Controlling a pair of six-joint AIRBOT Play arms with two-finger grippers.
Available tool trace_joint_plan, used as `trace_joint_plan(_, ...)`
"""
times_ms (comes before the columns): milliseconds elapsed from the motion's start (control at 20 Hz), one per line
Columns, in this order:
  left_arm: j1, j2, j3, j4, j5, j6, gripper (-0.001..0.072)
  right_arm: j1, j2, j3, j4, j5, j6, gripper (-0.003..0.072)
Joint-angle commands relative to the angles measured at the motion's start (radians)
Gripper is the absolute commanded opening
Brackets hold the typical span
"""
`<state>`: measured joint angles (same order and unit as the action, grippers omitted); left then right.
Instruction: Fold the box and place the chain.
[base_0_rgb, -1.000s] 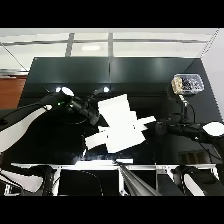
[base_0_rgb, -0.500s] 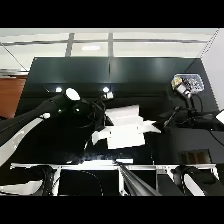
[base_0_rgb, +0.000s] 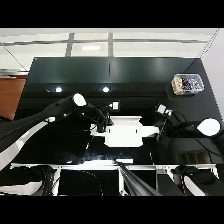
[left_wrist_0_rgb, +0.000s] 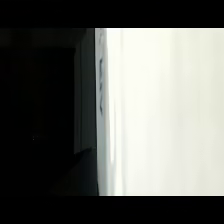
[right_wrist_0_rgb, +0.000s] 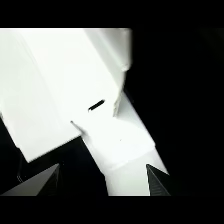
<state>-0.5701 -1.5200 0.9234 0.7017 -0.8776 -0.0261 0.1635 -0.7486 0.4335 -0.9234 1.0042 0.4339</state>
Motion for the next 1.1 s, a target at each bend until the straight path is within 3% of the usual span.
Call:
trace_joint_plan(0, -0.003, -0.015, -0.003, 0.024, 0.012, -0.079, 0.0025, 0.055, 0.000, -0.070, -0.008, -0.085, -0.087, 0.0631)
trace_joint_plan(350, -0.003, -0.027, -0.003, 0.023, 0.005, -0.080, 0.0025, 0.215, -0.026, -0.123, 0.056, -0.217, -0.143, 0.0632)
trace_joint_plan(550, -0.003, -0.028, -0.003, 0.023, 0.005, -0.080, 0.0025, 0.255, -0.063, -0.123, 0.063, -0.230, -0.144, 0.0632)
trace_joint_plan(950, -0.003, -0.028, -0.003, 0.023, 0.004, -0.080, 0.0025, 0.345, -0.085, -0.118, 0.068, -0.362, -0.213, 0.0632)
trace_joint_plan(1050, -0.003, -0.027, -0.003, 0.023, 0.003, -0.079, 0.0025, 0.342, -0.085, -0.089, 0.021, -0.341, -0.215, 0.0631)
